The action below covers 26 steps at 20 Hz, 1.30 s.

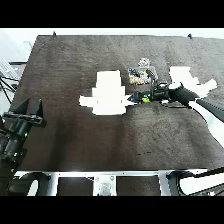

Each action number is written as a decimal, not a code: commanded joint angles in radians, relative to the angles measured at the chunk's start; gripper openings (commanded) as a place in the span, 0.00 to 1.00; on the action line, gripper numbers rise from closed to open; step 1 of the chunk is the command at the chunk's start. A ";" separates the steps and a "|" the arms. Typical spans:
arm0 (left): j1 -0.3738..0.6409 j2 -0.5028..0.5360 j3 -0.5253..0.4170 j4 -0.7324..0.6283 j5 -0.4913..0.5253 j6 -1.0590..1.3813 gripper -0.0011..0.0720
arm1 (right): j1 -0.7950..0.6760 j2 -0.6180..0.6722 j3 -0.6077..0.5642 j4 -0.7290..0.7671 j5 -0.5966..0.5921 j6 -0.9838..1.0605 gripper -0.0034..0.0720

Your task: Fold the box and place the chain.

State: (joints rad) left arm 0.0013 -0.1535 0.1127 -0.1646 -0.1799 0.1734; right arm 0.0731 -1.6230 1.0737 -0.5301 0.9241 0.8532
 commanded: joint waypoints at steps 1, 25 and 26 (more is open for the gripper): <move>0.000 -0.048 0.007 -0.003 -0.084 -0.018 0.68 | 0.013 0.000 -0.003 -0.039 -0.065 0.000 0.06; -0.001 -1.544 1.321 0.914 -0.850 -0.842 0.68 | 0.077 0.028 -0.034 0.011 -0.143 -0.027 0.06; -0.005 -1.585 1.370 0.913 -0.897 -0.849 0.68 | 0.077 0.028 -0.034 0.014 -0.143 -0.027 0.06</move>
